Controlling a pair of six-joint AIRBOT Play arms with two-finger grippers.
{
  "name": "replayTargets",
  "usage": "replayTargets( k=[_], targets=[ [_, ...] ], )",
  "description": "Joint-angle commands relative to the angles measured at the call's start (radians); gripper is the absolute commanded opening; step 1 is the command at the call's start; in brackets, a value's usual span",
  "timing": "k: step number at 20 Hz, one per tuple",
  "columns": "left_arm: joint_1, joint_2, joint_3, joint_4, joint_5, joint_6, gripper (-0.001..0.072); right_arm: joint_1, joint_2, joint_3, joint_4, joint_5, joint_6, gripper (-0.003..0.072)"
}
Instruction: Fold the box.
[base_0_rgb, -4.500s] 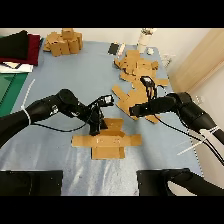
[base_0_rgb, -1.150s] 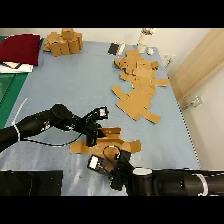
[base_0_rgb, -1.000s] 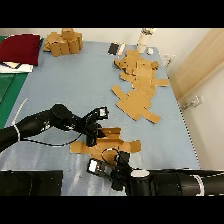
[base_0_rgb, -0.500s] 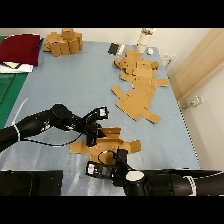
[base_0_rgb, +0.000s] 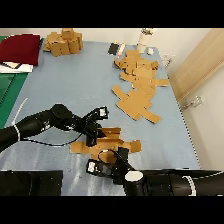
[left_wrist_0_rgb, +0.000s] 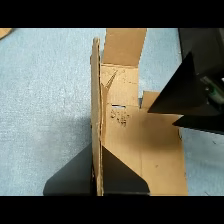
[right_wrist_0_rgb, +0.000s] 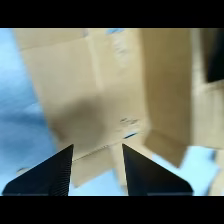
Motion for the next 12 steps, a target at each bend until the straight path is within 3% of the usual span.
replayTargets(
  k=[1,6,12],
  targets=[
    [0.000,0.000,0.001,0.000,0.000,0.000,0.0015,0.007,0.000,0.000,0.163,0.031,-0.090,0.0462],
    [0.000,0.000,0.001,0.000,0.000,0.000,0.0015,0.008,-0.002,0.000,0.033,0.047,-0.067,0.0461],
    [0.000,0.000,0.001,0.000,0.000,0.000,0.0015,0.006,-0.034,0.000,0.006,0.055,-0.067,0.0461]
  ],
)
